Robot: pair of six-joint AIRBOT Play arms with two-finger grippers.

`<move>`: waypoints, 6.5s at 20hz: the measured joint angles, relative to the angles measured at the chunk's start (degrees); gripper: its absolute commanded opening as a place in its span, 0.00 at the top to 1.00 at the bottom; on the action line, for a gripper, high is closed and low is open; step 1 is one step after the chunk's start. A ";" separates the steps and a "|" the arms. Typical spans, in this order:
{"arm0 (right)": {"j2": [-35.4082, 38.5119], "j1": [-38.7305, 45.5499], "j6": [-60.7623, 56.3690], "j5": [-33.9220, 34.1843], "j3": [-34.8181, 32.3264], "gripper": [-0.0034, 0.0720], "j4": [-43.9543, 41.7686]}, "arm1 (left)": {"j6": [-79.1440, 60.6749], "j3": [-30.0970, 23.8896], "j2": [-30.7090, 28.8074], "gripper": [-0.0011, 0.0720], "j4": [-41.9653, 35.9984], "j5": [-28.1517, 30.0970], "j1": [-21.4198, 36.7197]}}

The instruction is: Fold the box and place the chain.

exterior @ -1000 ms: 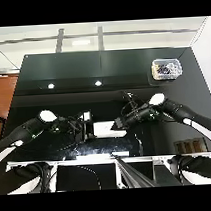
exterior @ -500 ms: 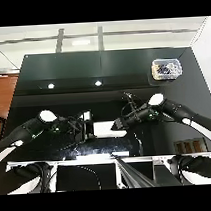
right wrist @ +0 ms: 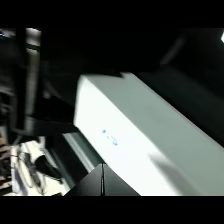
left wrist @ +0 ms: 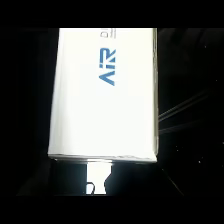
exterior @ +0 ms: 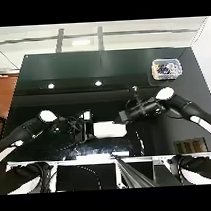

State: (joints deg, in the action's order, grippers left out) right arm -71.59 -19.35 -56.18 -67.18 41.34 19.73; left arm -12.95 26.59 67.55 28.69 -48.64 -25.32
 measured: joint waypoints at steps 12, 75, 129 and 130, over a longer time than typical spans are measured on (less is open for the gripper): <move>15.26 26.25 -4.98 -8.20 2.21 0.94 7.54 | 16.02 3.13 -11.21 0.01 11.98 -6.84 -0.48; 15.89 28.24 -5.57 -6.01 2.23 0.94 10.60 | 43.21 12.83 0.50 0.53 20.65 14.43 -16.63; 38.53 27.12 -10.34 9.53 -9.38 0.94 33.38 | 110.27 3.58 -47.32 0.95 54.66 -7.26 9.38; 38.71 26.91 -10.08 11.13 -10.47 0.94 33.48 | 110.64 2.12 -48.65 0.95 54.64 -6.97 9.14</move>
State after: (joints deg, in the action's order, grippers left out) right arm -32.88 7.55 -66.26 -56.05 30.87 53.21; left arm 97.69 28.71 18.90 83.33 -55.61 -16.19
